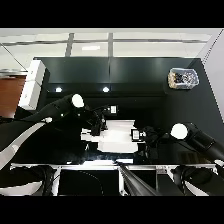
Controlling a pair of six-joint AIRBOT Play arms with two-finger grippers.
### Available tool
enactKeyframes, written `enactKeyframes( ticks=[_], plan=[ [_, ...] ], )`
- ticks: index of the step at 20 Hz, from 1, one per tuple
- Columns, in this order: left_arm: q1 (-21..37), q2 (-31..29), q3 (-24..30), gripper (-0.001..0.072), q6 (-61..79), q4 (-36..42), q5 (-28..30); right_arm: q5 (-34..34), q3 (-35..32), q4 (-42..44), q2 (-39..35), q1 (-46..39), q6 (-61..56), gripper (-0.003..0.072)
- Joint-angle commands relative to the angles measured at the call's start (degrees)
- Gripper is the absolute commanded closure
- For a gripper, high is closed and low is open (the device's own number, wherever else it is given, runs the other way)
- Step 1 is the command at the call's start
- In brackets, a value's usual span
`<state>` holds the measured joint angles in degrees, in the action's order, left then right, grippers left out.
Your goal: Fold the box and place the chain.
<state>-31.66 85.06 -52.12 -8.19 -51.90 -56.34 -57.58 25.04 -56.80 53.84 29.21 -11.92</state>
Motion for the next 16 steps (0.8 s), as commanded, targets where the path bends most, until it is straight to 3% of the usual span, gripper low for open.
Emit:
enactKeyframes(
  ticks=[1,6,11,16],
  plan=[
    [0.0,0.0,0.0,0.0684,0.0,-0.1,0.0,0.0,-0.1,-2.5,0.0,0.1,0.4,-0.0022],
    [0.0,0.0,0.0,0.0684,0.0,-0.1,0.0,1.3,-0.2,2.5,0.1,1.9,2.6,-0.0021],
    [0.0,0.0,0.0,0.0684,0.0,-0.1,0.0,9.0,-0.6,2.3,2.3,10.0,2.8,-0.0022],
    [0.0,0.0,0.0,0.0684,0.0,-0.1,0.0,14.5,-0.5,2.5,2.9,10.9,-0.7,-0.0022]
  ],
)
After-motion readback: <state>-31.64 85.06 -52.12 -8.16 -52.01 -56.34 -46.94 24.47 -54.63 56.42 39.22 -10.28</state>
